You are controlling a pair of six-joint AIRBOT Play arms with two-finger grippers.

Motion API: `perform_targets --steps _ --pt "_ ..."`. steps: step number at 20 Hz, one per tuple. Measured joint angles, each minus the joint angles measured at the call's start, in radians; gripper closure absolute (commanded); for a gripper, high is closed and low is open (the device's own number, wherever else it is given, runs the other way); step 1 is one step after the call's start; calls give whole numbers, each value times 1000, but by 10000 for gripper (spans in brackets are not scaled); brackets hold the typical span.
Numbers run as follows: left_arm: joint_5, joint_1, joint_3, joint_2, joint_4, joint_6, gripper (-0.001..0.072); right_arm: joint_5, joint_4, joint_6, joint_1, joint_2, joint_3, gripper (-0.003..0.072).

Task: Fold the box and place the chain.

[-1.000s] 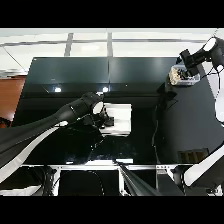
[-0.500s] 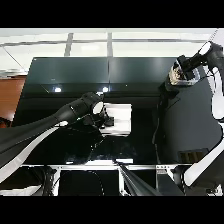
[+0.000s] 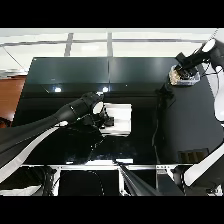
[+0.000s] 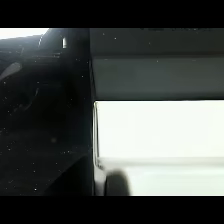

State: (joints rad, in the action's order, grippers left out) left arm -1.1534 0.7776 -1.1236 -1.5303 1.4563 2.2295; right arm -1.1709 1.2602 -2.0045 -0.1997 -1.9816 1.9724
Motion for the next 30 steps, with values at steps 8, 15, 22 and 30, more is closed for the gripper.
perform_targets --steps 8,15,22,30 --pt "0 0 0 0 0 0 685 -59 -15 332 3 358 0 671" --pt "0 0 0 0 0 0 685 -84 -110 419 18 678 0 670" --pt "0 0 0 0 0 0 685 -203 -198 457 173 893 -140 670" --pt "0 0 0 0 0 0 686 -150 -264 464 514 1001 -505 670"
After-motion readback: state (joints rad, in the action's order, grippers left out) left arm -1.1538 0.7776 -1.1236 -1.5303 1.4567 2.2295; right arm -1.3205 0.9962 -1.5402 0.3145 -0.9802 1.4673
